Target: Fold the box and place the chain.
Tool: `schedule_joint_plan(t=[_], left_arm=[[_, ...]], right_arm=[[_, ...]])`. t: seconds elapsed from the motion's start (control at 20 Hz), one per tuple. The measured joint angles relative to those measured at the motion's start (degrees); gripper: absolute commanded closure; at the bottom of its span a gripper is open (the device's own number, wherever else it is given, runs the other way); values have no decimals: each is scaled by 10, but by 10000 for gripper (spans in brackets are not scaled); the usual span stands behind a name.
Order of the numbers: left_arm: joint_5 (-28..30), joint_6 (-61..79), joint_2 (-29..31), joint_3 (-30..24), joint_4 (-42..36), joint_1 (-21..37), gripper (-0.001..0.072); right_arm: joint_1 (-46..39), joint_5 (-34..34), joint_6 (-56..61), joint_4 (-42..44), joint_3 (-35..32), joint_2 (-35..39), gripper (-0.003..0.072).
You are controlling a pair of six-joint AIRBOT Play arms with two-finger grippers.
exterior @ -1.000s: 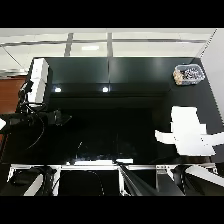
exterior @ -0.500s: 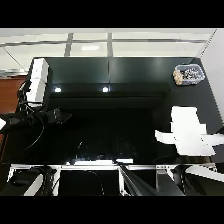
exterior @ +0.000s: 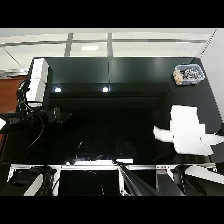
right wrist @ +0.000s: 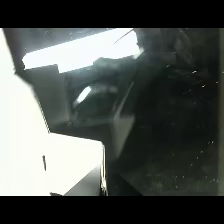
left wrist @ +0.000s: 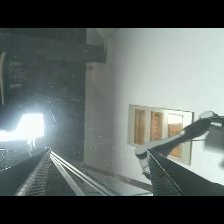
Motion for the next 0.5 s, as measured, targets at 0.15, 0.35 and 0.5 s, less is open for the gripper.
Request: schedule_joint_plan(t=[0.15, 0.35, 0.5], left_arm=[[-2, 0, 0, 0, 0, 0, 2], [-2, 0, 0, 0, 3, 0, 2], [2, 0, 0, 0, 10, 0, 1]], right_arm=[[26, -2, 14, 2, 0, 25, 676], [70, -19, 23, 75, 0, 80, 676], [122, -33, 28, 137, 0, 132, 676]])
